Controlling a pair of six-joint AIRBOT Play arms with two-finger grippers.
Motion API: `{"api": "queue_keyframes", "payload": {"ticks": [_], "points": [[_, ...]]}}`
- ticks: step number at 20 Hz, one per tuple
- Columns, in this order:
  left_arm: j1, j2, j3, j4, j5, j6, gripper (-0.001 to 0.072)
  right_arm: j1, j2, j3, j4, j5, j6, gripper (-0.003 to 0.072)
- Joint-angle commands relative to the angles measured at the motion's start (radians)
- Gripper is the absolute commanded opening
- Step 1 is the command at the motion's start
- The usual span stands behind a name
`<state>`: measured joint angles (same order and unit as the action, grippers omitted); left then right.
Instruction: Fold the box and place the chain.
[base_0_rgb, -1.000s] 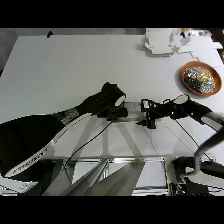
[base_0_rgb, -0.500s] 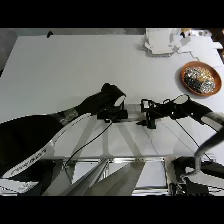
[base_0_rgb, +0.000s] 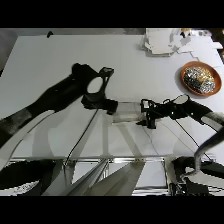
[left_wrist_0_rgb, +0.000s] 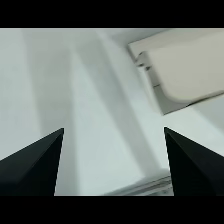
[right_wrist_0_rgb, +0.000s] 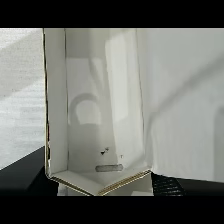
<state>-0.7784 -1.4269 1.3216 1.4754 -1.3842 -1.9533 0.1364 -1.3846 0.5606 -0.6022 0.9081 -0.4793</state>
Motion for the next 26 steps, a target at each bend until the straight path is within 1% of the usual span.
{"api": "queue_keyframes", "payload": {"ticks": [1, 3, 4, 5, 7, 9, 10, 12, 13, 15, 17, 22, 26], "points": [[0.092, 0.136, -0.135, -0.011, 0.103, 0.503, 0.0701, 0.0, 0.001, 0.0, 0.0, 0.0, 0.0, 0.0408], [0.161, 0.203, -0.28, -0.122, 0.215, 0.912, 0.0699, 0.0, 0.001, 0.0, 0.0, 0.0, 0.0, 0.0408], [0.197, 0.224, -0.35, -0.202, 0.256, 1.165, 0.0699, -0.001, 0.001, 0.0, 0.0, 0.0, 0.0, 0.0408], [0.227, 0.231, -0.407, -0.273, 0.294, 1.369, 0.0698, 0.0, 0.001, 0.0, 0.0, 0.0, 0.0, 0.0408], [0.267, 0.214, -0.508, -0.438, 0.406, 1.691, 0.0698, 0.0, 0.001, 0.0, 0.0, 0.0, 0.0, 0.0408], [0.273, 0.169, -0.56, -0.589, 0.484, 1.892, 0.0699, 0.0, 0.001, 0.0, 0.0, 0.0, 0.0, 0.0408], [0.272, 0.134, -0.561, -0.651, 0.496, 1.951, 0.07, 0.0, 0.001, 0.0, 0.0, 0.0, 0.0, 0.0408], [0.257, 0.076, -0.561, -0.771, 0.562, 2.005, 0.0701, 0.0, 0.001, 0.0, 0.0, 0.0, 0.0, 0.0408], [0.248, 0.055, -0.561, -0.827, 0.594, 2.048, 0.0702, 0.0, 0.001, 0.0, 0.0, 0.0, -0.001, 0.0408], [0.229, 0.028, -0.561, -0.903, 0.625, 2.118, 0.0703, 0.0, 0.001, 0.0, 0.0, 0.0, 0.0, 0.0408], [0.21, 0.014, -0.561, -0.922, 0.626, 2.157, 0.0704, 0.0, 0.001, 0.0, 0.0, 0.0, -0.001, 0.0408], [0.209, -0.003, -0.563, -0.925, 0.605, 2.16, 0.0704, 0.0, 0.001, 0.0, 0.0, 0.0, 0.0, 0.0408], [0.209, -0.003, -0.587, -0.925, 0.612, 2.185, 0.0704, 0.0, 0.001, 0.0, 0.0, 0.0, 0.0, 0.0408]]}}
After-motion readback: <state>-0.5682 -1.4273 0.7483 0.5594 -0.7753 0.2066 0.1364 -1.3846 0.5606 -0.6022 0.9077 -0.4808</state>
